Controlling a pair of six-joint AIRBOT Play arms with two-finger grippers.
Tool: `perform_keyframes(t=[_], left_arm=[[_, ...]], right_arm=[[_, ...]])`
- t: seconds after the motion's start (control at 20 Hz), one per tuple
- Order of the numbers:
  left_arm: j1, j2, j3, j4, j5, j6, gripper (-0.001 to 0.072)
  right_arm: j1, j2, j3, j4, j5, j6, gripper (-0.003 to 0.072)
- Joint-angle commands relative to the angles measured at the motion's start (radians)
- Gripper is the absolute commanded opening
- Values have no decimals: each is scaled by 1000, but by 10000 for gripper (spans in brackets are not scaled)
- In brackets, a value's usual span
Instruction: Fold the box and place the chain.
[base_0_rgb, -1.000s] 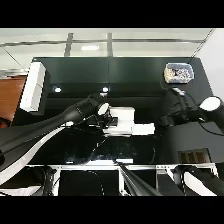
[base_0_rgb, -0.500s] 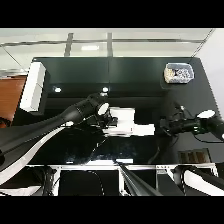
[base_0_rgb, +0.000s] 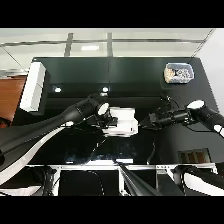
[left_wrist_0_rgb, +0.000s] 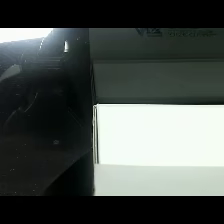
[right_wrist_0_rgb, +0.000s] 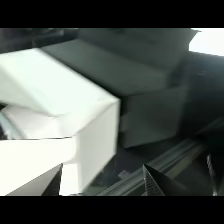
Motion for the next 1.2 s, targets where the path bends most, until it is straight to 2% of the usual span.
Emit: perform_keyframes(t=[0.0,0.2,0.5,0.6,0.65,0.95,1.15], left_arm=[[1,-1,0,0,1,0,24],[1,-1,0,0,1,0,25],[1,-1,0,0,0,0,24],[1,-1,0,0,0,0,25],[1,-1,0,0,0,0,24],[1,-1,0,0,1,0,24],[1,-1,0,0,1,0,25]], right_arm=[[11,-2,30,2,58,9,545],[82,-2,30,25,29,22,545],[213,-1,50,5,-98,124,545],[248,-2,76,-43,-123,168,543],[266,-1,92,-75,-129,192,417],[352,-1,188,-268,-145,397,413],[449,-2,224,-430,-202,605,412]])
